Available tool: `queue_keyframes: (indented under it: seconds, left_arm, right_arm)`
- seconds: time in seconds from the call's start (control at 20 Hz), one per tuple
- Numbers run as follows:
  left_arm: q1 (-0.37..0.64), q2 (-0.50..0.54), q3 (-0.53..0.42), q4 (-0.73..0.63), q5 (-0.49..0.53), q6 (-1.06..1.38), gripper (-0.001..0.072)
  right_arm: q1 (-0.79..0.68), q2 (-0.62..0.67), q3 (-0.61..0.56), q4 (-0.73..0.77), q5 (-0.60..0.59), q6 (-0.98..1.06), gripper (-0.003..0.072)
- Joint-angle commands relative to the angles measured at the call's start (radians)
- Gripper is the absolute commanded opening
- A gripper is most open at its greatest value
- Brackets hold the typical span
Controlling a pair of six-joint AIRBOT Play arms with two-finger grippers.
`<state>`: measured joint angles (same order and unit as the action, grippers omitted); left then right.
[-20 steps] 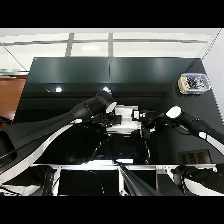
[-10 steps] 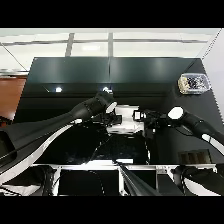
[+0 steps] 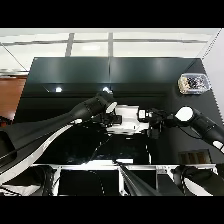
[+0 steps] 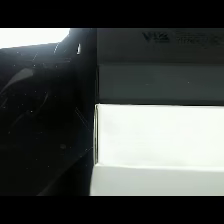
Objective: Fold the box and place the chain.
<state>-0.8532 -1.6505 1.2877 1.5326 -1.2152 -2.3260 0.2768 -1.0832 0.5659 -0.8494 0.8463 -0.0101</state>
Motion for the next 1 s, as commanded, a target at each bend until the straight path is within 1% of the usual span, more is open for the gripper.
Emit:
queue_keyframes:
  seconds: [0.0,0.1,0.15,0.2,0.25,0.35,0.45,0.55,0.65,0.8,0.85,0.9,0.95]
  left_arm:
    - [0.001,-0.001,0.001,0.0,0.001,0.0,0.0031]
    - [0.001,-0.001,0.001,0.0,0.002,0.0,0.0031]
    - [0.001,-0.001,0.001,0.0,0.002,0.0,0.0031]
    - [0.001,-0.001,0.001,0.0,0.002,0.0,0.0031]
    - [0.001,-0.001,0.001,0.0,0.002,0.0,0.0031]
    - [0.001,-0.001,0.001,0.0,0.002,0.0,0.0031]
    - [0.001,-0.001,0.001,0.0,0.002,0.0,0.0031]
    - [0.001,-0.001,0.001,0.0,0.003,0.0,0.003]
    - [0.001,-0.001,0.001,0.0,0.002,0.0,0.0031]
    - [0.001,-0.001,0.001,0.0,0.002,0.0,0.0031]
    - [0.001,-0.001,0.001,0.0,0.002,0.0,0.0031]
    - [0.001,-0.001,0.001,0.0,0.002,0.0,0.0031]
    - [0.001,-0.001,0.001,0.0,0.002,0.0,0.0031]
  right_arm:
    - [0.005,0.0,0.001,0.03,-0.003,0.003,0.0447]
    - [0.02,-0.005,0.001,0.035,-0.002,0.003,0.0431]
    - [0.032,-0.009,0.001,0.051,-0.002,0.004,0.034]
    - [0.045,-0.018,0.0,0.062,-0.006,0.003,0.0223]
    - [0.056,-0.032,0.001,0.065,-0.024,0.005,0.018]
    - [0.066,-0.057,0.001,0.108,-0.047,0.019,0.0179]
    - [0.073,-0.075,0.001,0.203,-0.068,0.019,0.018]
    - [0.084,-0.093,0.001,0.261,-0.094,0.019,0.0181]
    - [0.087,-0.113,0.0,0.28,-0.099,0.028,0.0182]
    - [0.087,-0.121,-0.001,0.27,-0.099,0.043,0.018]
    - [0.086,-0.121,-0.001,0.27,-0.099,0.055,0.0191]
    - [0.087,-0.121,-0.001,0.27,-0.107,0.077,0.0389]
    - [0.086,-0.121,-0.001,0.269,-0.112,0.105,0.0489]
